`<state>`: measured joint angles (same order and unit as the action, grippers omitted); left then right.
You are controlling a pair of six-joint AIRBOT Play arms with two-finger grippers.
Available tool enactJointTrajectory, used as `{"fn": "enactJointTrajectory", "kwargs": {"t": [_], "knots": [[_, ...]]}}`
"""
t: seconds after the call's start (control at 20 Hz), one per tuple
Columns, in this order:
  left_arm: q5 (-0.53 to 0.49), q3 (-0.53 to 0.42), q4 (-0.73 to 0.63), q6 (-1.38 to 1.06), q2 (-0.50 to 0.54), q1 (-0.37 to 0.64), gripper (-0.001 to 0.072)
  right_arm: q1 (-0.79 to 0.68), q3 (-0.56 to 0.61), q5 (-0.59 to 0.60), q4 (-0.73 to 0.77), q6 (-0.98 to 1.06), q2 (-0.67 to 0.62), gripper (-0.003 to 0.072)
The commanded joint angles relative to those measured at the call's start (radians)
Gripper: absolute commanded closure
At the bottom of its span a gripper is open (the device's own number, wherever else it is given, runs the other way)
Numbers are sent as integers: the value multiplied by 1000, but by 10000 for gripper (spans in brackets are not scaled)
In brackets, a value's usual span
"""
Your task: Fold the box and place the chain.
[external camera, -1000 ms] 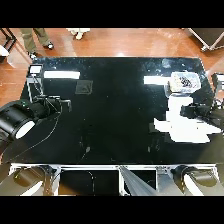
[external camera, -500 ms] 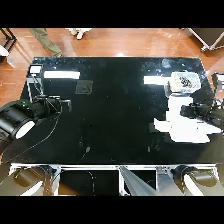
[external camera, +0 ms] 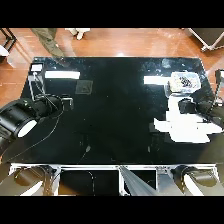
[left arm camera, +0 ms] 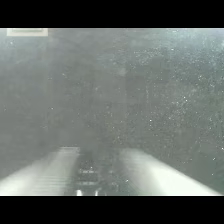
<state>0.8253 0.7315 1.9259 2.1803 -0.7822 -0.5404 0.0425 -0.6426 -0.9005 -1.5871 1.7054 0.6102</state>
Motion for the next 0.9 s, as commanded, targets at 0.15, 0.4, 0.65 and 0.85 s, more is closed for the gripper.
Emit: {"fn": "enactJointTrajectory", "kwargs": {"t": [0.15, 0.4, 0.65, 0.85], "knots": [[-3, 0, -1, -11, -14, 1, 88, -232, -32, -63, -206, 26, 45, -16], [-5, 0, -4, -11, -14, 0, 89, -787, -104, -37, -6, -27, 253, -16], [-3, 0, -4, -11, -14, 1, 88, -1096, -223, -213, 115, -180, 491, -17], [-3, 0, -5, -11, -14, 1, 88, -1206, -348, -315, 416, -608, 669, -16]]}}
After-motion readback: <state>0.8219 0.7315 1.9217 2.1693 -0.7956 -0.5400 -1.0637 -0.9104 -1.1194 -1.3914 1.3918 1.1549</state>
